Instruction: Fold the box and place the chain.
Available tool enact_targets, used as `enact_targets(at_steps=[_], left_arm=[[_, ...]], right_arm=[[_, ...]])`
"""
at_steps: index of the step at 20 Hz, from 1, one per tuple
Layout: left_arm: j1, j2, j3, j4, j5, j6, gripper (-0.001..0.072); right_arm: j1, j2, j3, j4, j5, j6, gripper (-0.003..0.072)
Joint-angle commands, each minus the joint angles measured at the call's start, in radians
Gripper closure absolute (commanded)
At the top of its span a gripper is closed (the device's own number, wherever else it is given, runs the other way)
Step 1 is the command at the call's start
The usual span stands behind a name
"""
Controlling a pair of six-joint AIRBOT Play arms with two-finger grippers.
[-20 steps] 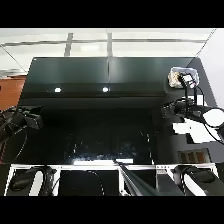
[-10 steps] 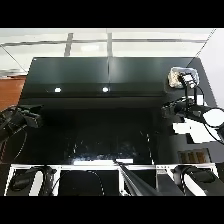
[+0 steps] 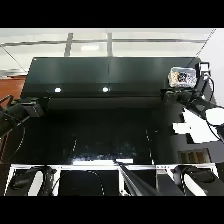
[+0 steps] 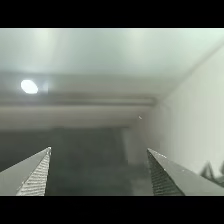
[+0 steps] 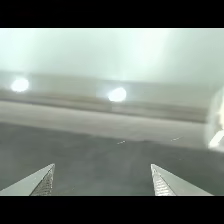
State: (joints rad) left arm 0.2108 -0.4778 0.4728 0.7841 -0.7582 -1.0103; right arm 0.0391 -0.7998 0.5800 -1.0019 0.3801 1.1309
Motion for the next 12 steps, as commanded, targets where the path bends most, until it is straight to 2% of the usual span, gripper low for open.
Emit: enact_targets(at_steps=[1,3,4,7,8,10,12], left_arm=[[-0.001,-0.099,0.0,-0.031,-0.056,-0.038,-0.0001],[-0.001,-0.136,0.0,-0.035,-0.076,-0.038,-0.0001],[-0.001,-0.148,0.0,-0.034,-0.082,-0.038,-0.0001],[-0.001,-0.162,0.0,-0.034,-0.079,-0.037,-0.0001],[-0.001,-0.165,0.0,-0.034,-0.079,-0.037,-0.0001],[-0.001,-0.169,0.0,-0.033,-0.077,-0.037,-0.0001],[-0.001,-0.169,0.0,-0.033,-0.077,-0.029,-0.0001]], right_arm=[[-0.18,-0.006,0.014,-0.265,-0.063,0.213,-0.0034],[-0.491,-0.059,0.076,-0.418,-0.026,0.378,-0.0034],[-0.674,-0.111,0.126,-0.425,0.013,0.393,-0.0034],[-1.118,-0.323,0.302,-0.275,0.243,0.391,-0.0034],[-1.216,-0.409,0.372,-0.172,0.338,0.332,-0.0034],[-1.315,-0.582,0.516,0.042,0.529,0.093,-0.0034],[-1.326,-0.743,0.677,0.082,0.716,-0.064,-0.0034]])
